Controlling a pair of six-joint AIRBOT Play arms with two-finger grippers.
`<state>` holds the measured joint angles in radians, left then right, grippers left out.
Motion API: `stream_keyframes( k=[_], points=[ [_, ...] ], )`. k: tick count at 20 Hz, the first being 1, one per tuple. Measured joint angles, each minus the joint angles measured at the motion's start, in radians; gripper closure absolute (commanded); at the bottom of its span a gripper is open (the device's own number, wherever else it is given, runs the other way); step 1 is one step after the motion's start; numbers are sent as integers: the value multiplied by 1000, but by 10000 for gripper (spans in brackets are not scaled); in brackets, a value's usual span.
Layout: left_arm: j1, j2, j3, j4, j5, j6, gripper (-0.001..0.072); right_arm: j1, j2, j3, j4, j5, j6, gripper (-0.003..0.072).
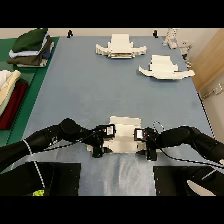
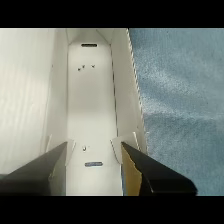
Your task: Fold the box.
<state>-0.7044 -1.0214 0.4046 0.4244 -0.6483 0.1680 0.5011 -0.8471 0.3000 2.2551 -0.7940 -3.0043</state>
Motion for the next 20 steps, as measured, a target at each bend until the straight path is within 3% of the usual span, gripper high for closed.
stream_keyframes(
  k=[2, 3, 5, 7, 13, 15, 20],
  points=[
    [0, -1, 0, 0, 0, 0, 167, 0, 0, 0, 0, 0, 0, 154],
    [0, -1, 0, 0, 1, 0, 206, 0, 0, 0, 0, 0, 0, 153],
    [0, 3, 0, 6, 3, -3, 453, 0, 0, 0, 0, 0, 0, 153],
    [0, 18, 0, 26, 4, -30, 610, 0, 0, 0, 0, 0, 0, 153],
    [0, 119, 0, 284, -37, -330, 609, 0, 0, 0, 0, 0, 0, 153],
    [0, 169, 0, 372, -58, -467, 698, 0, 0, 0, 0, 0, 0, 153],
    [1, 346, 2, 576, -90, -915, 698, 0, 0, 0, 0, 0, 0, 153]
  ],
)
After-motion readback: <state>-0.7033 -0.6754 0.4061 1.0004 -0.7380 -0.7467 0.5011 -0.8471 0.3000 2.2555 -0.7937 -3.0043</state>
